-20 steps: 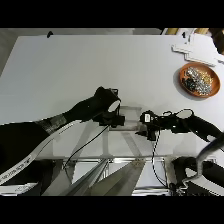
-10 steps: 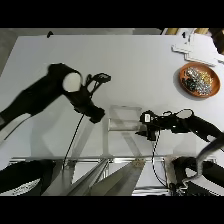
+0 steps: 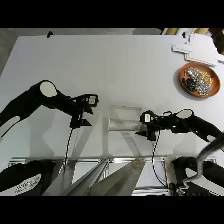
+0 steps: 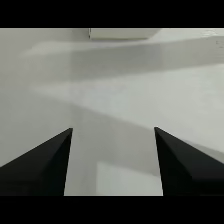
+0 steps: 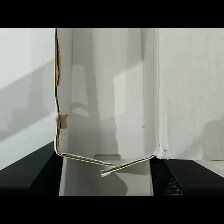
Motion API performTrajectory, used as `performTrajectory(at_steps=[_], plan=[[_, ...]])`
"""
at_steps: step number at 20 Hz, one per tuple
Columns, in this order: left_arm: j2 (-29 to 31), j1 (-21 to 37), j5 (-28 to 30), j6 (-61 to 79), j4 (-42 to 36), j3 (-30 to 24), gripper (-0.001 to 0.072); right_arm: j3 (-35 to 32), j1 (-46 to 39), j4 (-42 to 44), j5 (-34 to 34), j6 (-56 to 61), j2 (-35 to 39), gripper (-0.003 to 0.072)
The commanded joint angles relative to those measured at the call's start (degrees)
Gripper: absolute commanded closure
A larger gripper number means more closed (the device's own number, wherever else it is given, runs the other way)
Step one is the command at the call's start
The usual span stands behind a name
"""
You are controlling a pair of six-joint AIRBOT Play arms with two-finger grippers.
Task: Fold the box and place the chain.
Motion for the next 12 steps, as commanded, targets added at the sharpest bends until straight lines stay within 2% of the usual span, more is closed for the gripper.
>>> performTrajectory(at_steps=[1, 3, 7, 12], plan=[[-5.4, -1.7, 7.4, 11.5, -8.4, -2.1, 0.0130, 0.0, 0.0, 0.0, 0.0, 0.0, 0.0, 0.0275], [-6.7, -3.9, 9.1, 9.6, -9.9, -2.1, 0.0021, 0.0, 0.0, 0.0, 0.0, 0.0, 0.0, 0.0275], [-6.8, -5.0, 10.6, 9.3, -13.9, -2.8, 0.0017, 0.0, 0.0, 0.0, 0.0, 0.0, 0.0, 0.0275], [-6.2, -6.2, 13.4, 15.4, -16.4, -8.4, 0.0010, 0.0, 0.0, 0.0, 0.0, 0.0, 0.0, 0.0275]])
